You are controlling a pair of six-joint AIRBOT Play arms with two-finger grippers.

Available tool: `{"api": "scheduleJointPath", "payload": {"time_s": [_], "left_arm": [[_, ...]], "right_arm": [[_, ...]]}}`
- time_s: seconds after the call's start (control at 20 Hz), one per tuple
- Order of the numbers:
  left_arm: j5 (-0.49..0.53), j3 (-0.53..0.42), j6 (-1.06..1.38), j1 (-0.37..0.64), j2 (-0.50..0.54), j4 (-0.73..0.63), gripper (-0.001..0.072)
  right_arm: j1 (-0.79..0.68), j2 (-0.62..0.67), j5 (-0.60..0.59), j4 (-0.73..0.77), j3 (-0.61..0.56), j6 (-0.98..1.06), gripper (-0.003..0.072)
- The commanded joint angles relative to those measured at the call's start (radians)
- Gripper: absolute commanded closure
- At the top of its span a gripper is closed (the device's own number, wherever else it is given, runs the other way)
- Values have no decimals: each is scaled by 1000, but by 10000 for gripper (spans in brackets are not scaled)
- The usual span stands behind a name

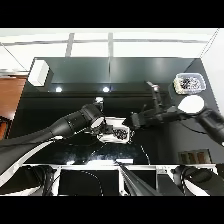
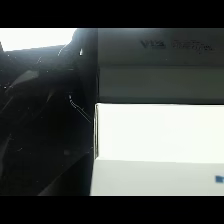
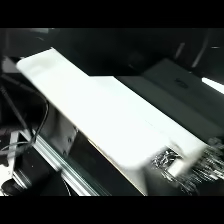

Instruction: Fold the box and place the chain.

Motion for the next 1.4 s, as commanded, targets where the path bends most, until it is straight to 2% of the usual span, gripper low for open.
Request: {"api": "scheduleJointPath", "payload": {"time_s": [0.0,0.1,0.2,0.3,0.5,0.7,0.85,1.05,1.35], "left_arm": [[0,0,0,0,0,0,681],[1,0,0,0,0,0,681],[0,0,0,0,0,0,681],[1,0,0,0,0,0,681],[7,0,0,0,0,0,681],[7,0,0,0,0,0,681],[8,0,0,1,0,0,681],[7,0,0,0,0,0,681],[7,0,0,0,0,0,681]], "right_arm": [[-134,109,209,-6,4,-71,57],[-190,168,277,-80,3,-78,58],[-207,227,251,-256,-20,-142,58],[-207,259,117,-328,-112,-241,58],[-151,255,-203,-335,-343,-372,58],[11,254,-362,-333,-458,-717,58],[82,197,-373,-186,-458,-960,58],[93,82,-406,58,-455,-1303,58],[94,-25,-499,75,-405,-1347,59]]}}
